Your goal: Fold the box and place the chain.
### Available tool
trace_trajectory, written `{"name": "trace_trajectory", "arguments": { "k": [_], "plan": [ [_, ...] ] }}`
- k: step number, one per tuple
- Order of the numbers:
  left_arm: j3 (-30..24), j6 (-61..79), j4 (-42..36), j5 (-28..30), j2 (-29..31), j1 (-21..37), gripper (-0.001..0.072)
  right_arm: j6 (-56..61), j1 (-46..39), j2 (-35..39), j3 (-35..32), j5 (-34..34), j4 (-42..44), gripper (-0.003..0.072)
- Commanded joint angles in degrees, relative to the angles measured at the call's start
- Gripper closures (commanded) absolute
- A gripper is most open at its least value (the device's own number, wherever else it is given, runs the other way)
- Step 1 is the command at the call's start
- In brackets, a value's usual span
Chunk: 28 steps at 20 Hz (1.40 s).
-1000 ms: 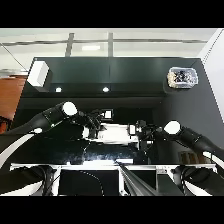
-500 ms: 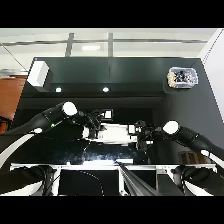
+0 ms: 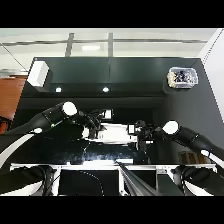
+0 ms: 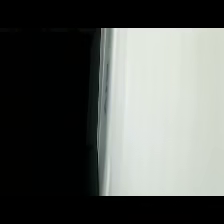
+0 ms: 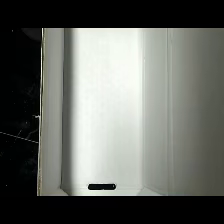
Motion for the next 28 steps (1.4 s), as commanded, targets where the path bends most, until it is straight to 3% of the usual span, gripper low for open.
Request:
{"name": "trace_trajectory", "arguments": {
  "k": [1, 28],
  "plan": [
    [0.1, -0.1, 0.0, -0.1, 0.0, 0.0, 0.0678, 0.1, -0.2, 0.2, 0.0, 0.3, 0.0, 0.0069],
    [0.1, -0.1, 0.0, -0.1, 0.0, 0.0, 0.0678, 4.4, -1.4, 0.9, 0.0, 1.7, -4.2, 0.0069]
  ]
}}
